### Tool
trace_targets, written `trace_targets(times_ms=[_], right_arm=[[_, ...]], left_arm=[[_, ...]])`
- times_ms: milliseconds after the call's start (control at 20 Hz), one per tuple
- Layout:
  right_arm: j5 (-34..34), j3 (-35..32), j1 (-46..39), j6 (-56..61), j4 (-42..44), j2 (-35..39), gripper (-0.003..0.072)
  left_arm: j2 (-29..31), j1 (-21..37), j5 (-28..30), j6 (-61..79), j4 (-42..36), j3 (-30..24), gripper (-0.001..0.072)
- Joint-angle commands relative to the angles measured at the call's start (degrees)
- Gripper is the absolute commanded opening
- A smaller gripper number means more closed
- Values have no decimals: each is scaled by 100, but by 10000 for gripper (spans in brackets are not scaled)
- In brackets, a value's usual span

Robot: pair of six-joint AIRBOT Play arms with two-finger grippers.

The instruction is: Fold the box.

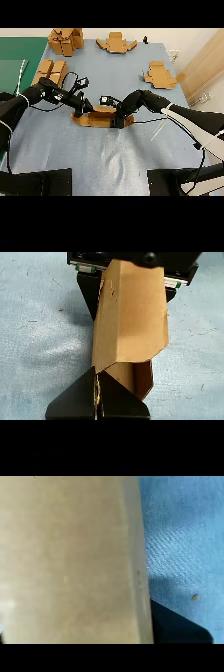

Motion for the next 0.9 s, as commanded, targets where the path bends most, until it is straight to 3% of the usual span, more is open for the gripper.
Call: trace_targets(times_ms=[0, 50, 100, 350, 400, 500, 600, 750, 850], right_arm=[[26, -2, -7, -326, -98, -4, 521], [61, -2, -4, -358, -98, -7, 521], [66, -2, -7, -363, -107, -4, 521], [57, -13, -4, -361, -291, -9, 521], [61, -13, -4, -361, -289, -9, 522], [61, -13, -11, -358, -289, -9, 521], [66, -13, -11, -358, -286, -9, 522], [63, -13, -11, -354, -284, -9, 521], [70, -13, -11, -356, -284, -11, 521]], left_arm=[[9, 15, -17, 4, 22, 11, 133], [9, 33, -50, -46, 22, 17, 409], [13, 42, -50, -219, 22, 17, 487], [114, 343, -295, -949, 627, 17, 488], [184, 457, -345, -1182, 763, 17, 465], [315, 695, -885, -1351, 997, 17, 13], [446, 763, -1268, -1703, 927, -85, 7], [1005, 245, -931, -1821, 866, -688, 7], [1292, -308, -675, -1888, 415, -957, 8]])
